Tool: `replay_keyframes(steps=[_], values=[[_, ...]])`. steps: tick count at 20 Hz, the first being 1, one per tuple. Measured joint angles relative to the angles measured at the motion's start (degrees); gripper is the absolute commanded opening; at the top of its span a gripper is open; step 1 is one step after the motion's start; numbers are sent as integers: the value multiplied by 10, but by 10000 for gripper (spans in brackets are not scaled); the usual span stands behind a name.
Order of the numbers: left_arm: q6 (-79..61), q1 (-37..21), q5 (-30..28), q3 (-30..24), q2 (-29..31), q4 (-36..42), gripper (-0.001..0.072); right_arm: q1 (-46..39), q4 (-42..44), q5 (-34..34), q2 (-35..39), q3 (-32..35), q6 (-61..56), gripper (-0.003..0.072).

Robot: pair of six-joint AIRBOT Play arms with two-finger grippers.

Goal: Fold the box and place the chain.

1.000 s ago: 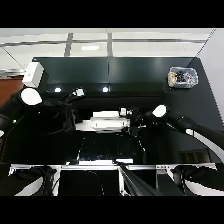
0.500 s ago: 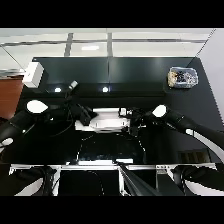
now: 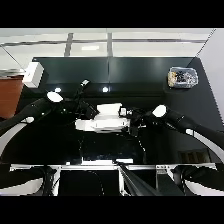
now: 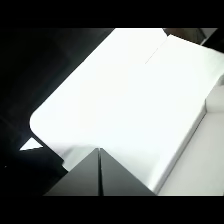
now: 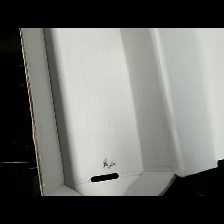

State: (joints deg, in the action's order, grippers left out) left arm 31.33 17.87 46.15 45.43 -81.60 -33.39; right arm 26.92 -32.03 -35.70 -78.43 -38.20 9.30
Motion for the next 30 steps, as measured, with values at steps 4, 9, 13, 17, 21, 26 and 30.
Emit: replay_keyframes(steps=[4, 9, 13, 17, 21, 26, 30], values=[[1, -4, 16, 21, -7, -24, 27, 0, 0, 0, 0, 0, 0, 227], [2, -37, 49, 47, 94, -63, 26, 0, 0, 0, 0, 0, -1, 227], [-14, -78, 79, 5, 214, -131, 102, 0, 0, 0, 0, 0, -1, 227], [-175, -77, 94, -87, 279, -151, 709, 0, 0, 0, 0, 0, 0, 227], [-314, -39, 32, -138, 268, -154, 708, 0, 0, 0, 0, 0, 0, 228], [-397, 9, -37, -149, 196, -155, 709, 0, -1, 0, 0, 0, 0, 227], [-415, 35, -74, -147, 166, -148, 655, 0, -1, 0, 0, 0, 0, 228]])
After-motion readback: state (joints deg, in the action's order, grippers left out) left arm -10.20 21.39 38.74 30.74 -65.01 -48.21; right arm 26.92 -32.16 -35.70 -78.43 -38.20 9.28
